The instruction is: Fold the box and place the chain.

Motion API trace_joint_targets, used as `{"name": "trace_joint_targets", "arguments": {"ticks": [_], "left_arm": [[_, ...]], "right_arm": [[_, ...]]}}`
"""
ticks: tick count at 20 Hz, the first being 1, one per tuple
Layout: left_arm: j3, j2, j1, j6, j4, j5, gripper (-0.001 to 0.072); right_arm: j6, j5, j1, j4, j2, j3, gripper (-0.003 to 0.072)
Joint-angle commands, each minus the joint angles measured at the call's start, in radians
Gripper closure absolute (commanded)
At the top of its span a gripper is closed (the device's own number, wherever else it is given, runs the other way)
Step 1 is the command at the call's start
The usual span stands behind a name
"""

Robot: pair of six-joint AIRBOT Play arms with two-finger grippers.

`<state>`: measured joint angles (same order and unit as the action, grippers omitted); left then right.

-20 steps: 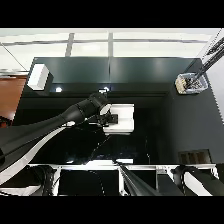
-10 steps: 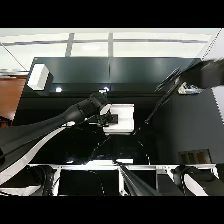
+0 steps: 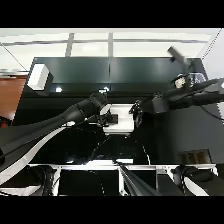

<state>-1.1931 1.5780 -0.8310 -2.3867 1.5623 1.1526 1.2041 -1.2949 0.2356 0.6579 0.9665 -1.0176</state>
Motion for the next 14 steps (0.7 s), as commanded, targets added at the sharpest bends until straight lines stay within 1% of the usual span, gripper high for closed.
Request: {"name": "trace_joint_targets", "arguments": {"ticks": [1, 4, 6, 7, 9, 10, 11, 12, 14], "left_arm": [[0.0, 0.0, 0.0, 0.0, 0.0, 0.0, 0.0681], [0.0, 0.0, 0.0, 0.0, 0.0, 0.0, 0.0681], [0.0, 0.0, 0.0, 0.0, 0.0, 0.0, 0.0681], [0.0, 0.0, 0.0, 0.0, 0.0, 0.0, 0.0681], [0.0, 0.0, 0.0, 0.0, 0.0, 0.0, 0.0681], [0.0, 0.0, 0.0, 0.0, 0.0, 0.0, 0.0681], [0.0, 0.0, 0.0, 0.0, 0.0, 0.0, 0.0681], [0.0, 0.0, 0.0, 0.0, 0.0, 0.0, 0.0681], [0.0, 0.0, 0.0, 0.0, 0.0, 0.0, 0.0681]], "right_arm": [[-0.008, 0.119, 0.066, -0.027, 0.054, 0.061, 0.0681], [-0.008, 0.158, 0.072, -0.011, 0.096, 0.093, 0.0677], [-0.004, 0.175, 0.072, 0.021, 0.111, 0.136, 0.0676], [-0.003, 0.175, 0.072, 0.02, 0.12, 0.16, 0.0675], [0.019, 0.214, 0.072, 0.011, 0.129, 0.206, 0.0662], [0.019, 0.232, 0.072, 0.01, 0.129, 0.212, 0.0532], [0.019, 0.243, 0.066, 0.009, 0.129, 0.209, 0.0352], [0.018, 0.228, 0.045, 0.01, 0.129, 0.197, 0.0314], [0.016, 0.17, -0.031, 0.034, 0.115, 0.173, 0.0314]]}}
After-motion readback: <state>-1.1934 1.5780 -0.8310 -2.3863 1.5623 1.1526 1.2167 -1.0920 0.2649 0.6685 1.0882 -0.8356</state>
